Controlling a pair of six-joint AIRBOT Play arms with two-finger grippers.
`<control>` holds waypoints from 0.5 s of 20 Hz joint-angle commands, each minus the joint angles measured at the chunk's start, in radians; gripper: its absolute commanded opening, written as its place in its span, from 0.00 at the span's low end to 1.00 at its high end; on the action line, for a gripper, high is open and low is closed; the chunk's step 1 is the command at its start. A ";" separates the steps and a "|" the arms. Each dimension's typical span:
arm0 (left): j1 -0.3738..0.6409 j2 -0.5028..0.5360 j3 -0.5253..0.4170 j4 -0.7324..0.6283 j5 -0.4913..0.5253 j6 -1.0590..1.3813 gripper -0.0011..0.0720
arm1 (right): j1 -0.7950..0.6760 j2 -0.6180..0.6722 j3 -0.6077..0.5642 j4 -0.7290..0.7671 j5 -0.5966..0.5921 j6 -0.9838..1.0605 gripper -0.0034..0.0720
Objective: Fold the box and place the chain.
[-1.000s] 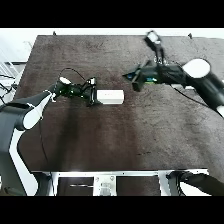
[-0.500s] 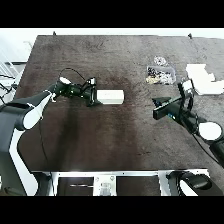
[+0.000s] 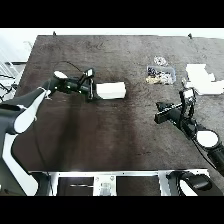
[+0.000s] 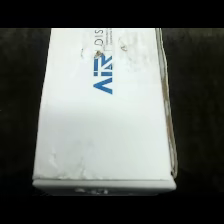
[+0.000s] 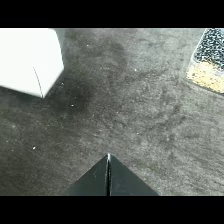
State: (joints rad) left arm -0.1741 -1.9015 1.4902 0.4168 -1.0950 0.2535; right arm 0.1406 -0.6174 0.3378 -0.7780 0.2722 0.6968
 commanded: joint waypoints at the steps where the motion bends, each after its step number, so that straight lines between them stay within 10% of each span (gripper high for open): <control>1: 0.061 0.111 -0.034 -0.004 0.090 -0.137 0.03 | 0.000 0.002 -0.003 0.000 -0.003 0.000 0.05; 7: 0.266 0.341 -0.276 -0.006 0.554 -0.336 0.03 | 0.000 0.002 -0.003 0.000 -0.003 0.000 0.05; 10: 0.413 0.348 -0.301 -0.001 0.623 -0.478 0.03 | 0.000 -0.002 -0.006 0.000 -0.003 0.000 0.05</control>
